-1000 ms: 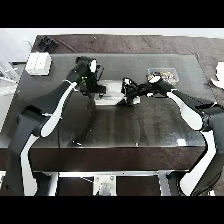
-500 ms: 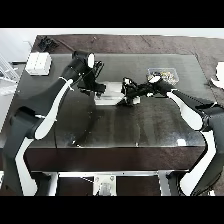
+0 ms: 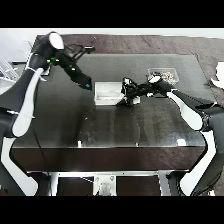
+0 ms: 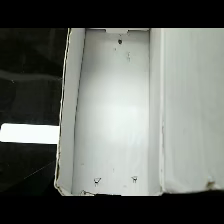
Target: Fold the box and place the chain.
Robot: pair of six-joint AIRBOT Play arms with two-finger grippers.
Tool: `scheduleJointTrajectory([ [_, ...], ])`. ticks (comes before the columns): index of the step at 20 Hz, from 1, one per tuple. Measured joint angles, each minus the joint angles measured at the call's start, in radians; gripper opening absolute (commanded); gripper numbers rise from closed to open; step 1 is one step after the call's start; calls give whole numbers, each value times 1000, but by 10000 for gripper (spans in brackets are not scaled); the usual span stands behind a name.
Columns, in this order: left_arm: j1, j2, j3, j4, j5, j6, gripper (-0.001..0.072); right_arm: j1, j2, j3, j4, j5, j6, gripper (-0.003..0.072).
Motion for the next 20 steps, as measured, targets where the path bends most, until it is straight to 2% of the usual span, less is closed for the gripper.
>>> scheduleJointTrajectory([
  [1, 30, 2, -24, -35, -2, 76, 608, 0, 0, 0, 0, 0, 0, 496],
  [2, 51, 4, -48, -64, 4, 141, 708, 0, 0, 0, 0, 0, 0, 496],
  [3, 68, 5, -79, -85, 28, 216, 720, 0, 0, 0, 0, 0, 0, 496],
  [8, 105, 4, -274, -177, 249, 634, 716, -1, 0, 0, 0, 0, 0, 496],
  [11, 113, 4, -358, -233, 328, 790, 720, -1, 0, 0, 0, 0, 0, 496],
  [16, 122, -39, -421, -421, 350, 1090, 720, -1, 0, 0, 0, 0, 0, 496],
  [20, 124, -82, -431, -494, 330, 1219, 720, -1, 0, 0, 0, 0, 0, 496],
])
